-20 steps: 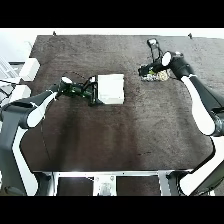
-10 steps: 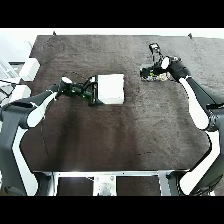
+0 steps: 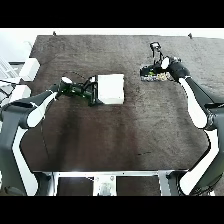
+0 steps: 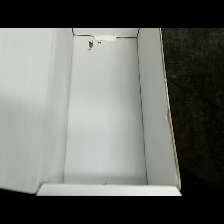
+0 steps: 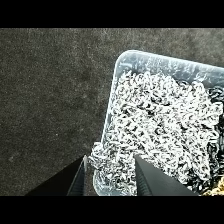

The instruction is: Fold the box and place the chain.

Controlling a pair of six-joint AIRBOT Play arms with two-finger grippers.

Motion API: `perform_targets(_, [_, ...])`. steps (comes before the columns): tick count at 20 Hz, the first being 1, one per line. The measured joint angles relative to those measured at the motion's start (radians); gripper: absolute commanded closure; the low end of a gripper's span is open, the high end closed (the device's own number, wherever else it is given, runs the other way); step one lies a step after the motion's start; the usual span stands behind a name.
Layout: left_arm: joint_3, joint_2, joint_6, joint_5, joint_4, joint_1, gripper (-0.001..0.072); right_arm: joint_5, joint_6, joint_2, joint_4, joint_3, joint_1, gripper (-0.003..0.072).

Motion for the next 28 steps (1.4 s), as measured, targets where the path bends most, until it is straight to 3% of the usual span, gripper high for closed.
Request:
perform_targets(4, [0.000, 0.000, 0.000, 0.000, 0.000, 0.000, 0.0181, 0.002, 0.000, -0.009, 0.011, 0.000, 0.002, 0.0425])
perform_targets(5, [0.000, 0.000, 0.000, 0.000, 0.000, 0.000, 0.0181, 0.003, -0.002, -0.011, 0.011, 0.000, 0.003, 0.0511])
perform_targets(6, [0.000, 0.000, 0.000, 0.000, 0.000, 0.000, 0.0181, 0.004, -0.002, -0.013, 0.017, 0.000, 0.005, 0.0675])
perform_targets(15, [0.000, 0.000, 0.000, 0.000, 0.000, 0.000, 0.0181, 0.019, -0.014, 0.072, 0.012, 0.007, 0.006, 0.0677])
perform_targets(22, [0.000, 0.000, 0.000, 0.000, 0.000, 0.000, 0.0181, 0.054, -0.015, 0.283, 0.014, 0.008, 0.027, 0.0678])
perform_targets(28, [0.000, 0.000, 0.000, 0.000, 0.000, 0.000, 0.0181, 0.152, -0.016, 0.492, 0.013, 0.008, 0.093, 0.0678])
